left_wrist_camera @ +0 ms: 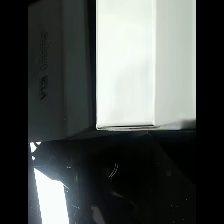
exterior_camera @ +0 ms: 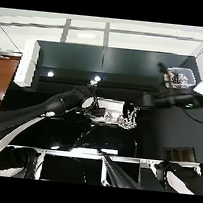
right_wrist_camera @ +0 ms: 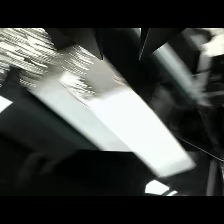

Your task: Fold the box and place the chain.

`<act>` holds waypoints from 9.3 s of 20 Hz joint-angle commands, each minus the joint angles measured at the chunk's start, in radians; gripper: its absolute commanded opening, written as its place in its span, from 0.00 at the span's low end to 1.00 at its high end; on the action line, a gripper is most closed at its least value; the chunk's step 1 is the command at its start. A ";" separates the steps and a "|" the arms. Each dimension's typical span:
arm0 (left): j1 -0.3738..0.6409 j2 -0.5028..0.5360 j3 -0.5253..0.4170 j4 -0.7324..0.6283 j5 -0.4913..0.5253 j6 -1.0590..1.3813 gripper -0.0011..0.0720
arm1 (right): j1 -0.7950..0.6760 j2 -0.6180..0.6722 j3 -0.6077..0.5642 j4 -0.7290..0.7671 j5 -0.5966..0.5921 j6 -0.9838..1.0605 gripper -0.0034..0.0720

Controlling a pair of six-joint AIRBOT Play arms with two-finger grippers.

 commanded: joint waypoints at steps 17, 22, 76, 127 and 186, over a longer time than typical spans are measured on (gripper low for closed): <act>0.000 0.000 0.001 0.000 0.004 0.000 0.06 | 0.214 0.068 -0.459 -0.167 -0.597 -1.128 0.98; 0.000 0.000 0.001 0.000 0.022 0.000 0.06 | 0.232 0.011 -0.459 -0.143 -0.653 -1.158 0.97; 0.000 0.000 0.001 0.000 0.022 0.000 0.06 | 0.087 0.012 -0.025 -0.164 -0.038 -0.186 0.57; 0.000 0.000 0.001 -0.001 0.022 0.000 0.06 | 0.132 0.233 -0.059 0.348 -0.102 -0.095 0.07; 0.597 0.330 -0.391 -0.802 -0.031 2.241 0.99 | -0.064 0.179 -0.147 -0.254 -0.293 0.109 0.40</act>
